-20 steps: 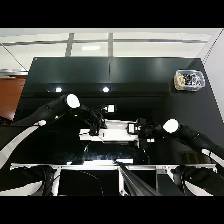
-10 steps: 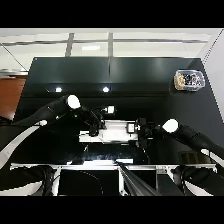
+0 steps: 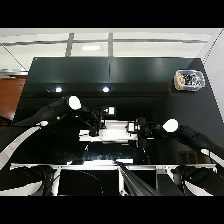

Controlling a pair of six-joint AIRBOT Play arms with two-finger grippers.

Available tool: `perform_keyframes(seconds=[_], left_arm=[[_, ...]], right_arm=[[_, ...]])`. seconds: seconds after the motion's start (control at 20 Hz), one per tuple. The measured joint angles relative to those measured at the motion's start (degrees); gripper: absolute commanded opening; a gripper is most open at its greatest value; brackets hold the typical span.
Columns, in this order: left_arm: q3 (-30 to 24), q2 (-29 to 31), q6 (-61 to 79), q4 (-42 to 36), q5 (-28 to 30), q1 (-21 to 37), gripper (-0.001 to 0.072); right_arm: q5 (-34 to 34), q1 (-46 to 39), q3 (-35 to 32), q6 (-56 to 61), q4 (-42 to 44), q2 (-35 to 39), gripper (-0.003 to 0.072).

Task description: Fold the box and place the chain.

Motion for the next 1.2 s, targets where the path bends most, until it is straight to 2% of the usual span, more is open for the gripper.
perform_keyframes(seconds=[0.05,0.1,0.15,0.2,0.3,0.65,0.8,0.85,0.9,0.95,1.0,1.2], left_arm=[[0.00,0.00,0.00,0.02,0.02,0.00,0.0086],[0.00,-0.02,0.04,0.09,-0.04,-0.02,0.0207],[-0.02,-0.02,0.02,0.07,-0.24,-0.04,0.0256],[-0.02,-0.02,0.02,0.02,-0.04,-0.04,0.0351],[0.00,-0.02,0.02,0.09,0.07,-0.04,0.0696],[0.68,2.93,-5.92,3.93,0.42,2.14,0.0710],[0.74,5.70,-12.57,7.82,-3.45,4.31,0.0701],[0.74,6.64,-15.54,8.92,-5.14,5.07,0.0674],[0.76,7.52,-19.41,9.99,-7.21,5.90,0.0540],[0.76,8.17,-23.17,10.91,-9.51,6.75,0.0259],[0.79,8.68,-26.82,11.85,-12.09,7.74,0.0033],[0.24,10.47,-36.02,12.94,-23.52,10.45,0.0025]], right_arm=[[0.00,0.00,0.00,0.00,0.07,0.00,0.0697],[-0.07,0.00,0.00,-0.02,0.31,0.00,0.0586],[-0.20,0.00,0.00,0.00,0.31,0.00,0.0567],[-0.26,0.00,0.00,0.02,0.33,0.00,0.0566],[-0.11,0.00,0.00,0.02,0.33,0.00,0.0566],[0.15,0.00,0.00,0.00,0.28,0.00,0.0566],[0.24,0.00,0.00,0.00,0.26,0.00,0.0567],[0.31,0.00,0.00,0.02,0.26,0.00,0.0567],[0.37,0.00,0.00,0.02,0.26,0.00,0.0567],[0.42,0.00,0.00,0.02,0.24,0.00,0.0567],[0.44,0.00,0.00,0.02,0.24,0.00,0.0567],[0.48,0.00,0.00,0.00,0.22,0.00,0.0567]])
